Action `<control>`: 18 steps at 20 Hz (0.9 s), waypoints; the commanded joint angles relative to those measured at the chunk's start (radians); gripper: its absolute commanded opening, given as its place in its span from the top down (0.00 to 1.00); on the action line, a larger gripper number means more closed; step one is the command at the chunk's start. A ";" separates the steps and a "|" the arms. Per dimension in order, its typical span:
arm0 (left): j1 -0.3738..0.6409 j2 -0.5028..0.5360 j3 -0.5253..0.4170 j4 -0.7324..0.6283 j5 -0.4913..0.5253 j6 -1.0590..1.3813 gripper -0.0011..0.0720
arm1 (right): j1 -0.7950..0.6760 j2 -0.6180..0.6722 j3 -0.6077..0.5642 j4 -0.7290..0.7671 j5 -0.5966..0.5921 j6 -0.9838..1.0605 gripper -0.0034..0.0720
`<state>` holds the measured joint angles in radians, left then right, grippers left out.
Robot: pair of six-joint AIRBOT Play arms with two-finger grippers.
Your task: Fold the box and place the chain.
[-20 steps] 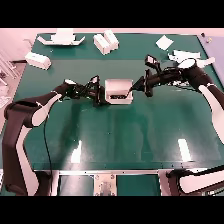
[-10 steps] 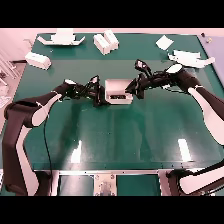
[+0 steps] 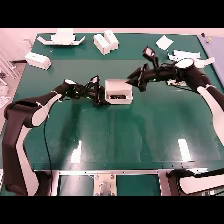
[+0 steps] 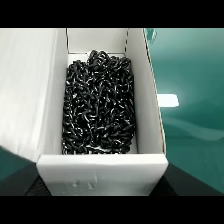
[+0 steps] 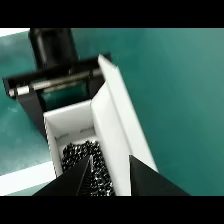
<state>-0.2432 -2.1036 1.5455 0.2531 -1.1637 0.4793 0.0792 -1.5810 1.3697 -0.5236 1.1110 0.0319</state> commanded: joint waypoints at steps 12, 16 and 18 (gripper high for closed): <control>0.001 0.001 0.001 0.000 0.000 0.000 0.25 | -0.112 -0.212 0.263 0.150 0.103 -0.005 0.67; 0.001 0.001 0.001 0.000 0.000 0.000 0.25 | -0.111 -0.346 0.403 0.150 0.182 0.044 0.68; 0.001 0.001 0.001 0.000 0.000 0.000 0.25 | -0.105 -0.387 0.436 0.150 0.191 0.066 0.68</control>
<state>-0.2432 -2.1036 1.5455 0.2531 -1.1641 0.4793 -0.0307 -1.8954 1.7351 -0.3763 1.2591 0.0605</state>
